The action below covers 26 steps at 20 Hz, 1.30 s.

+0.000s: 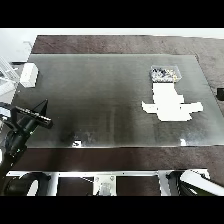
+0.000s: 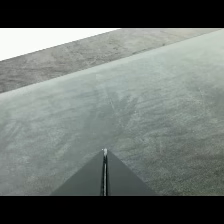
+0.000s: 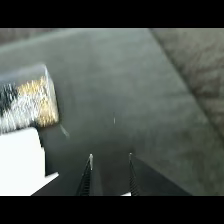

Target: Fold the box and place the chain.

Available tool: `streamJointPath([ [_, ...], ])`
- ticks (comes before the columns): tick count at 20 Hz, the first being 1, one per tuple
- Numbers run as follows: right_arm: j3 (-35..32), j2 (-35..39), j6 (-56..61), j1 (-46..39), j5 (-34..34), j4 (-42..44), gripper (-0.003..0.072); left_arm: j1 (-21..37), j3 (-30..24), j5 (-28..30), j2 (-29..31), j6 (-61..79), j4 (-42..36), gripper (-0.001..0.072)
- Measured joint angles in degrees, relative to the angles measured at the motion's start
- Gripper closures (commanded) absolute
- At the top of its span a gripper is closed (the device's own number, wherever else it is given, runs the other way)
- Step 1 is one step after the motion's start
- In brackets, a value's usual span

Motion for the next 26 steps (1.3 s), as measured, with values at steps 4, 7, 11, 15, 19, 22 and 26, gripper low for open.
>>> streamJointPath([
  [4, 16.8, -15.9, 13.9, -2.6, 18.0, -19.7, 0.0353, 0.0, 0.0, 0.0, 0.0, 0.0, 0.0, 0.0689],
  [7, 29.5, -25.2, 19.3, -3.0, 31.3, -28.1, 0.0352, 0.0, 0.0, 0.0, 0.0, 0.0, 0.0, 0.0688],
  [11, 42.9, -33.6, 22.6, -3.2, 43.3, -33.8, 0.033, 0.0, 0.0, 0.0, 0.0, 0.0, 0.0, 0.0689],
  [15, 50.8, -38.9, 23.5, -3.3, 49.6, -35.8, 0.033, 0.0, 0.0, 0.0, 0.0, 0.0, 0.0, 0.0689],
  [19, 53.3, -42.8, 23.5, -3.2, 52.2, -36.2, 0.0331, 0.0, 0.0, 0.0, 0.0, 0.0, 0.0, 0.0689],
  [22, 53.8, -45.1, 23.4, -2.3, 53.2, -36.1, 0.033, 0.0, 0.0, 0.0, 0.0, 0.0, 0.0, 0.0689],
  [26, 54.1, -47.0, 22.7, -0.1, 54.0, -36.2, 0.033, 0.0, 0.0, 0.0, 0.0, 0.0, 0.0, 0.0689],
])
